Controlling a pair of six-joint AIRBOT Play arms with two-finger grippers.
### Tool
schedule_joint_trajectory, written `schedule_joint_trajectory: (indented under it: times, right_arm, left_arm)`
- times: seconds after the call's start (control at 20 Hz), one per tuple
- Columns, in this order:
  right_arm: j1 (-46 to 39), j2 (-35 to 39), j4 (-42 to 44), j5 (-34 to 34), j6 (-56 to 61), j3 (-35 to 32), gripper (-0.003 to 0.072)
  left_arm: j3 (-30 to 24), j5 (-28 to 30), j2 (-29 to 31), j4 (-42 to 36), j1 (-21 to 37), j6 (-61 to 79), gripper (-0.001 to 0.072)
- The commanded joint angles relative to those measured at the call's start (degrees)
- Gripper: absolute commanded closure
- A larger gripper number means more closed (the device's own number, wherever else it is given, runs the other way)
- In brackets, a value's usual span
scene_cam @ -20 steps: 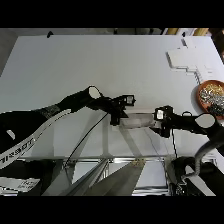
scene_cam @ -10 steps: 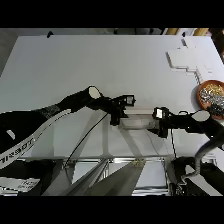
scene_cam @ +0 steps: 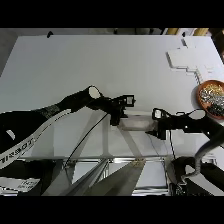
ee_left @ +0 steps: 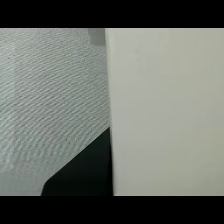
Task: Fold the box and place the chain.
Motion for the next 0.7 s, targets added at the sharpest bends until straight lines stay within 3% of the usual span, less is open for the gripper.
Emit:
schedule_joint_trajectory:
  times: [0.0,0.1,0.2,0.3,0.4,0.45,0.65]
  right_arm:
    - [0.0,-0.7,0.3,0.1,-1.9,0.0,0.0056]
    - [0.0,-0.8,0.2,0.1,-1.9,0.0,0.0165]
    - [0.0,-0.8,0.2,0.1,-1.9,0.0,0.0175]
    - [0.0,-0.8,0.2,0.1,-1.9,0.0,0.0285]
    - [0.0,-0.8,0.2,0.1,-1.9,0.0,0.0312]
    - [0.0,-0.8,0.2,0.1,-1.9,0.0,0.0367]
    - [0.0,-0.8,0.2,0.1,-1.9,0.0,0.038]
  left_arm:
    - [0.0,0.2,0.0,-0.1,0.0,0.0,0.0697]
    - [0.0,0.2,0.0,-0.1,0.0,0.0,0.0697]
    - [0.0,0.2,0.0,-0.1,0.0,0.0,0.0697]
    - [0.0,0.2,0.0,-0.1,0.0,0.0,0.0697]
    - [0.0,0.2,0.0,-0.1,0.0,0.0,0.0697]
    - [0.0,0.2,0.0,-0.1,0.0,0.0,0.0697]
    - [0.0,0.2,0.0,-0.1,0.0,0.0,0.0697]
